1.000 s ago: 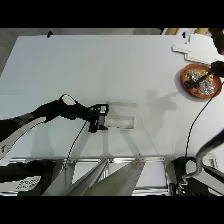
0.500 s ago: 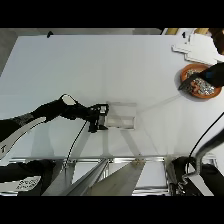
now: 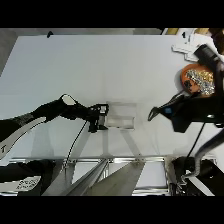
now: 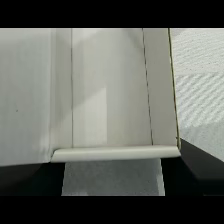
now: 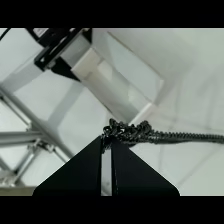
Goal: Fold the box and place the chain.
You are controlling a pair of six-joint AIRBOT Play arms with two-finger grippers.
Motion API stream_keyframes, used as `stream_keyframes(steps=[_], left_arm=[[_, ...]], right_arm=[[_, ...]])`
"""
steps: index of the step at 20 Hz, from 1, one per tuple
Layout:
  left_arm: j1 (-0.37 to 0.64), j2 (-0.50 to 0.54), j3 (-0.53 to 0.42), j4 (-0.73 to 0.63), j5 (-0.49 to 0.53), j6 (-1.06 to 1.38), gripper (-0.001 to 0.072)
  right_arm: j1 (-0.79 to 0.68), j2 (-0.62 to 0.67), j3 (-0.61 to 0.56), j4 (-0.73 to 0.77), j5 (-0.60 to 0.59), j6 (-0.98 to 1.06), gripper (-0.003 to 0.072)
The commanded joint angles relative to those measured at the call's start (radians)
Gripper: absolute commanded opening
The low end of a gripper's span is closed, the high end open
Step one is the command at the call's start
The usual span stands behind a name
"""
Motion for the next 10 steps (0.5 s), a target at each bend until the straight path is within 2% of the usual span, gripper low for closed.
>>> stream_keyframes(steps=[1,3,5,10], left_arm=[[0.0,0.001,0.001,0.0,0.0,0.0,0.0153],[0.0,0.001,0.001,0.0,0.0,0.0,0.0153],[0.0,0.001,0.001,0.0,0.0,0.0,0.0153],[0.0,0.001,0.001,0.0,0.0,0.0,0.0153]], right_arm=[[0.187,0.003,-0.171,-0.015,-0.24,0.032,0.0019],[0.266,-0.015,-0.248,-0.039,-0.36,0.061,0.0019],[0.318,-0.063,-0.284,-0.08,-0.424,0.09,0.0019],[0.36,-0.226,-0.288,-0.105,-0.563,0.104,0.0019]])
